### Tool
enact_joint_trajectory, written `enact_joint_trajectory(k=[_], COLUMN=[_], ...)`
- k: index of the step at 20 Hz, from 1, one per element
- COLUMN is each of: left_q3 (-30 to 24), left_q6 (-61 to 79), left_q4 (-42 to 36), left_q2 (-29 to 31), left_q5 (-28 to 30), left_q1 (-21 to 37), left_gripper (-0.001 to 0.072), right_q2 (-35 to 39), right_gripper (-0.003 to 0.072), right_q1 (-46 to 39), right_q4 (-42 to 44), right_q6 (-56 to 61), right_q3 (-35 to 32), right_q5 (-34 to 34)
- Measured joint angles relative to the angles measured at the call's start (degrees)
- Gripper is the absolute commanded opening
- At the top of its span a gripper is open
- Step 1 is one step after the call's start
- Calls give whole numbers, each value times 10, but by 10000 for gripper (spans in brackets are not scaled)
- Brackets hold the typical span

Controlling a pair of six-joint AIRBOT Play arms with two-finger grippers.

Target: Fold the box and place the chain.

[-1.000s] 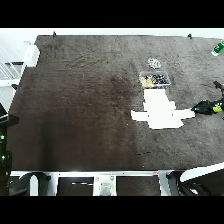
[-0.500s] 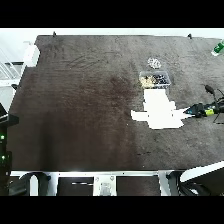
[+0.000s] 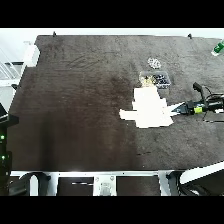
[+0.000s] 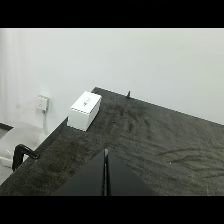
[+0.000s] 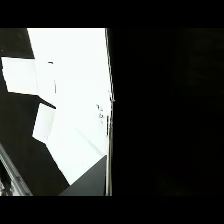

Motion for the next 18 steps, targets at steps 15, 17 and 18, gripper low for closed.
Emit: enact_joint_trajectory(k=[15,17,18], left_q3=[1,1,1], left_q6=[0,0,0], left_q4=[0,0,0], left_q2=[0,0,0], left_q5=[1,2,2], left_q1=[0,0,0], left_gripper=[21,20,21], right_q2=[95,96,95], right_gripper=[9,9,9], right_q1=[435,477,495], right_q4=[336,348,352], right_q6=[-51,-53,-54], right_q3=[-170,-161,-155], right_q5=[-343,-392,-418])
